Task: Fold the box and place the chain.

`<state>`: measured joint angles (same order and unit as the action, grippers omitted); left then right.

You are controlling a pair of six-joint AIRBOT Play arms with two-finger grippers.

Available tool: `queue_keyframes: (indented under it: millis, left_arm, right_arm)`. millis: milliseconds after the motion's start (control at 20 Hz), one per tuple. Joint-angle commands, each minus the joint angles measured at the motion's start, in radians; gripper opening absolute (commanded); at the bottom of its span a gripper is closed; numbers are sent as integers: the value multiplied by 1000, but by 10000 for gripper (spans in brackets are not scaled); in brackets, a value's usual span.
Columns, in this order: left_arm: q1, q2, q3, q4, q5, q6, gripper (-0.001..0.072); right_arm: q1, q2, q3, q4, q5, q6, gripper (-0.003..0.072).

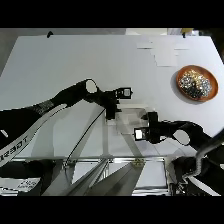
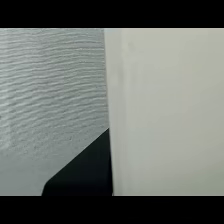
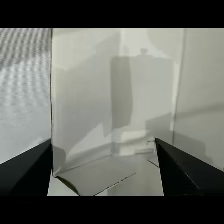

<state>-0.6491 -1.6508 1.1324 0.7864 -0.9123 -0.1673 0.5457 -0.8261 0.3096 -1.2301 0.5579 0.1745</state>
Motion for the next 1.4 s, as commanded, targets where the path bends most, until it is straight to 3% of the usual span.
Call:
queue_keyframes:
  millis: [0,350,1050,1350]
  left_arm:
    - [-1,0,0,-1,-1,3,9]
    - [-1,0,0,-1,-1,3,9]
    - [-1,0,0,-4,-1,3,9]
    - [-1,0,0,-4,-1,3,9]
  right_arm:
    - [-23,19,23,9,25,0,691]
    - [-75,19,46,66,114,0,689]
    - [-288,-25,89,271,163,-2,688]
    - [-334,-101,89,417,163,-227,689]
